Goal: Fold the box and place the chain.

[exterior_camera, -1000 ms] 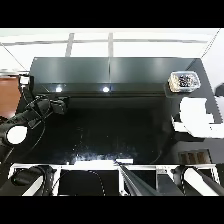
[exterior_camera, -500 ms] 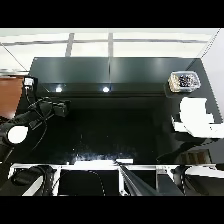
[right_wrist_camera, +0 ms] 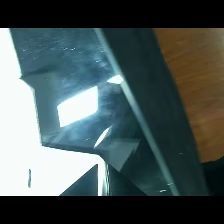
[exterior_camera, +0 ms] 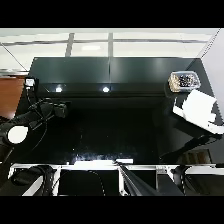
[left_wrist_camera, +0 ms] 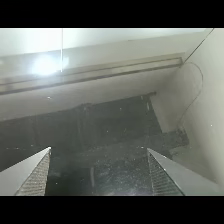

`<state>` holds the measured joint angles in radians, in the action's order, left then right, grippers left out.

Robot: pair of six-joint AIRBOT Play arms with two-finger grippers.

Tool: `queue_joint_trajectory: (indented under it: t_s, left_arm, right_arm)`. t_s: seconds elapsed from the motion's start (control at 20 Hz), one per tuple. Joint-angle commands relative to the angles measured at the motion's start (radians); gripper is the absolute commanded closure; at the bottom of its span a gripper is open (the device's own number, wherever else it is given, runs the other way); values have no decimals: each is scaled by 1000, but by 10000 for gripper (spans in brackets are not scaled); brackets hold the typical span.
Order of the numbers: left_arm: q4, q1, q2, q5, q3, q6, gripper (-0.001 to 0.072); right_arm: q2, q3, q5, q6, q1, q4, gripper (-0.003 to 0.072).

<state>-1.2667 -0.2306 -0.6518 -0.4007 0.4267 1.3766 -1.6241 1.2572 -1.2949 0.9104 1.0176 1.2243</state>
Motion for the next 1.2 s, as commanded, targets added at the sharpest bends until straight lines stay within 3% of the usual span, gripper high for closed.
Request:
queue_joint_trajectory:
  t_s: [0.0,0.2,0.35,0.5,0.65,0.8,0.9,1.15]
  left_arm:
    - [0,0,-1,-2,0,0,-3]
    - [47,0,0,-3,0,0,-3]
    - [83,0,0,-3,0,0,-3]
    - [78,-6,-11,-46,0,-13,-3]
    - [114,-68,-48,-105,1,-12,-2]
    - [167,-166,-75,-57,3,-12,-2]
    - [181,-214,-118,-74,26,-7,-1]
    - [377,-179,-296,-176,143,-14,6]
  right_arm:
    - [-4,1,-108,-39,0,-101,671]
    - [47,-30,-206,-39,-35,-268,670]
    - [158,-125,-173,-40,-104,-312,670]
    - [275,-259,-124,-67,-198,-463,670]
    - [415,-406,-24,-68,-365,-528,670]
    - [565,-557,76,-78,-584,-598,669]
    - [666,-636,204,-77,-734,-603,669]
    - [798,-785,514,-74,-1021,-627,669]
